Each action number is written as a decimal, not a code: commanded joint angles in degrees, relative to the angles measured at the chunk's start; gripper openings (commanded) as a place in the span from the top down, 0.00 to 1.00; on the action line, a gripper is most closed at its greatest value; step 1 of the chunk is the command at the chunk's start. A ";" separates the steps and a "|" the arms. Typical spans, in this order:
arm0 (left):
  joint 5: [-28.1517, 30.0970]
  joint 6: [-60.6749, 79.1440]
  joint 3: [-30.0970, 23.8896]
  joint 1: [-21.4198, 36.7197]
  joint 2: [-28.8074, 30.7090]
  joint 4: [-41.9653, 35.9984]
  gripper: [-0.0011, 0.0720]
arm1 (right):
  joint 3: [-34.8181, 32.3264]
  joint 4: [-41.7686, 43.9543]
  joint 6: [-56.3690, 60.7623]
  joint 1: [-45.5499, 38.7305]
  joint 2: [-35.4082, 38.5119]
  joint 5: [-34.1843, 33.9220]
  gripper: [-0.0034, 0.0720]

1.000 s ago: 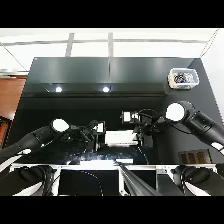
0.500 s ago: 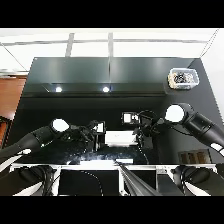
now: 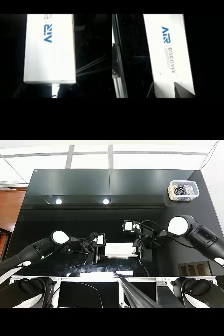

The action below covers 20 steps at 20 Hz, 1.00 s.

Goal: Fold the box and place the chain.

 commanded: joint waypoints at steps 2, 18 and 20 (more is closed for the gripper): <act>-0.04 -0.02 0.04 -0.04 -0.02 0.00 0.47 | 0.26 0.09 7.04 -0.48 4.11 0.39 0.54; -0.20 -0.02 0.04 -0.04 -0.02 0.02 0.47 | -13.46 29.29 32.65 -7.76 -2.16 -10.32 0.93; -0.20 -0.02 0.04 -0.04 -0.02 0.02 0.47 | -13.92 28.81 32.50 -7.76 -3.65 -10.40 0.93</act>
